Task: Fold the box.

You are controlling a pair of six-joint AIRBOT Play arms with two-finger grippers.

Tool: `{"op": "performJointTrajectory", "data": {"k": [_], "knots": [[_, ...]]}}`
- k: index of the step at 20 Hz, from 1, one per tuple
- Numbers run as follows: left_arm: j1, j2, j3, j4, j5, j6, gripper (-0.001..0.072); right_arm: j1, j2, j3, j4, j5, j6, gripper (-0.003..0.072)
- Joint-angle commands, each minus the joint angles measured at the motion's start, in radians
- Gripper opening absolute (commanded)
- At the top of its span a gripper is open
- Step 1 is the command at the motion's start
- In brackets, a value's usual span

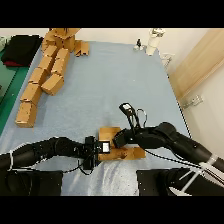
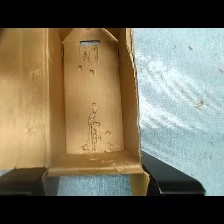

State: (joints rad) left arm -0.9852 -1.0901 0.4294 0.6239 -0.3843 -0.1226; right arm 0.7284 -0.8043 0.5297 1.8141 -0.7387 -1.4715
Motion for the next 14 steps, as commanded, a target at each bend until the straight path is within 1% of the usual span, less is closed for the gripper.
{"op": "performJointTrajectory", "data": {"k": [1, 2, 4, 5, 6, 7, 9, 10, 12, 14], "knots": [[0.000, -0.001, 0.000, 0.000, 0.001, 0.000, 0.0351, 0.001, 0.134, 0.037, -0.111, -0.318, -0.023, 0.0003], [0.000, -0.001, 0.000, 0.000, 0.000, 0.000, 0.0351, 0.002, 0.161, 0.035, -0.086, -0.403, -0.059, 0.0003], [0.000, -0.001, 0.000, 0.000, 0.000, 0.000, 0.0351, 0.015, 0.197, 0.021, 0.024, -0.514, -0.166, 0.0003], [0.000, -0.001, 0.000, 0.000, 0.000, 0.000, 0.0351, 0.023, 0.213, 0.010, 0.079, -0.556, -0.250, 0.0004], [0.000, -0.001, 0.000, 0.000, 0.000, 0.000, 0.0351, 0.036, 0.224, -0.005, 0.103, -0.580, -0.347, 0.0004], [0.000, -0.001, 0.000, 0.000, 0.000, 0.000, 0.0351, 0.049, 0.230, -0.021, 0.090, -0.579, -0.434, 0.0023], [0.000, -0.001, 0.000, 0.000, 0.000, 0.000, 0.0351, 0.053, 0.222, -0.064, 0.002, -0.521, -0.533, 0.0408], [0.000, -0.001, 0.000, 0.000, 0.000, 0.000, 0.0351, 0.053, 0.205, -0.083, -0.052, -0.478, -0.553, 0.0520], [0.000, -0.001, 0.000, 0.000, 0.000, 0.000, 0.0351, 0.053, 0.159, -0.103, -0.133, -0.391, -0.609, 0.0526], [0.000, -0.001, 0.000, 0.000, 0.000, 0.000, 0.0351, 0.053, 0.109, -0.105, -0.153, -0.292, -0.661, 0.0521]]}}
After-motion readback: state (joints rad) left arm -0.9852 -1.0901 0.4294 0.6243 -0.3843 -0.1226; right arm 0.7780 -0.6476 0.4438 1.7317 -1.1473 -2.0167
